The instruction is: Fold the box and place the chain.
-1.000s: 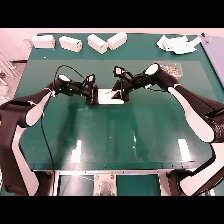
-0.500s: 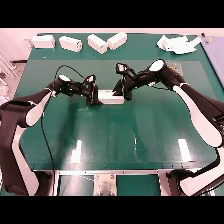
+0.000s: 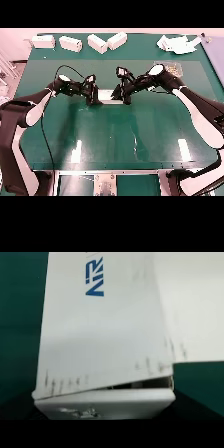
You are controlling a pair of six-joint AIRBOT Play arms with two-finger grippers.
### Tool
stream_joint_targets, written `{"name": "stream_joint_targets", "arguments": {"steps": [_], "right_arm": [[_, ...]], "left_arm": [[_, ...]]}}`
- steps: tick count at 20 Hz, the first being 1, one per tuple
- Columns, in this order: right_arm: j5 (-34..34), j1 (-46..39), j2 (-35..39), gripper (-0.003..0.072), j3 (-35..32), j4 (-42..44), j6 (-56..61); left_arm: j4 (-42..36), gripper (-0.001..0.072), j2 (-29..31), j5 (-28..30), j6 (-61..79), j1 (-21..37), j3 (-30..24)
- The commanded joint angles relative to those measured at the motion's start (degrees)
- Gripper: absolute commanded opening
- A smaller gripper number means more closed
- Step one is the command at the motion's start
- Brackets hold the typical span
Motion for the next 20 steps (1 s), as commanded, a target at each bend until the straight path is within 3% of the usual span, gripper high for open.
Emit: {"name": "stream_joint_targets", "arguments": {"steps": [1,5,7,20], "right_arm": [[-2.58,-0.26,0.04,0.0263,-0.31,-0.28,-0.48],[-4.42,-0.20,0.02,0.0323,-0.31,-1.60,-0.79],[-4.81,-0.20,0.02,0.0432,-0.31,-1.66,-0.81],[-6.80,-0.17,0.09,0.0441,0.81,-3.34,-0.92]], "left_arm": [[0.00,0.0470,-0.02,0.00,0.00,0.02,0.02],[0.00,0.0470,-0.02,0.00,0.00,0.02,0.02],[0.00,0.0471,-0.02,0.02,0.00,0.02,0.02],[0.00,0.0470,-0.02,0.00,0.00,0.02,0.04]]}}
